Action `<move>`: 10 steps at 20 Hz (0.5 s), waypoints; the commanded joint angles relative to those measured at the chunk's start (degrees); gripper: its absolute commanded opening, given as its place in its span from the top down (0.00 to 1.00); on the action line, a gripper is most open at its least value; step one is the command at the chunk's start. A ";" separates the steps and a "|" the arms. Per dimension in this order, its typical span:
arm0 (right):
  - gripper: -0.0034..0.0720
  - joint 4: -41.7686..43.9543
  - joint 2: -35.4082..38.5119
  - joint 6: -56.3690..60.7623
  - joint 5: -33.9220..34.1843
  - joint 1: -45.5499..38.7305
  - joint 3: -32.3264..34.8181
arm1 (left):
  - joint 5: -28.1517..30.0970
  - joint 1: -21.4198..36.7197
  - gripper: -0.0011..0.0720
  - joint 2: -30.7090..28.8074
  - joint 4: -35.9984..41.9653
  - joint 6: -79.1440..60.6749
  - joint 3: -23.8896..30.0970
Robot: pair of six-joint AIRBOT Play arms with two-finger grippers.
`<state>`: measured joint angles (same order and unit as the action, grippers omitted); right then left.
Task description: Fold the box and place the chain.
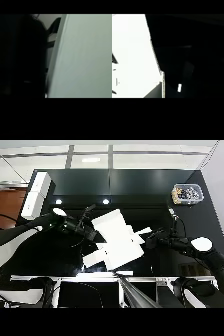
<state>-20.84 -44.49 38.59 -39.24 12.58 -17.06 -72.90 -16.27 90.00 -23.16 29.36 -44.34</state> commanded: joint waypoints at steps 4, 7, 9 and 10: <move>0.02 -3.67 0.04 2.10 0.59 -1.55 -1.27 | -1.27 -0.17 0.95 0.31 -3.26 -6.16 -4.61; 0.02 -22.12 0.04 5.55 -8.48 -8.41 -9.31 | -0.94 -0.85 0.95 -1.68 -6.10 -7.26 -6.99; 0.02 -33.42 0.04 4.07 -16.37 -12.44 -16.02 | 0.15 -4.11 0.95 -5.79 -13.33 -7.21 -7.76; 0.02 -36.89 0.04 0.74 -19.96 -13.42 -18.45 | 1.68 -6.34 0.95 -8.44 -15.74 -7.26 -7.69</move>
<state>-42.28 -44.49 42.11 -48.69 3.44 -28.56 -73.47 -19.14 86.06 -31.53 22.87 -50.92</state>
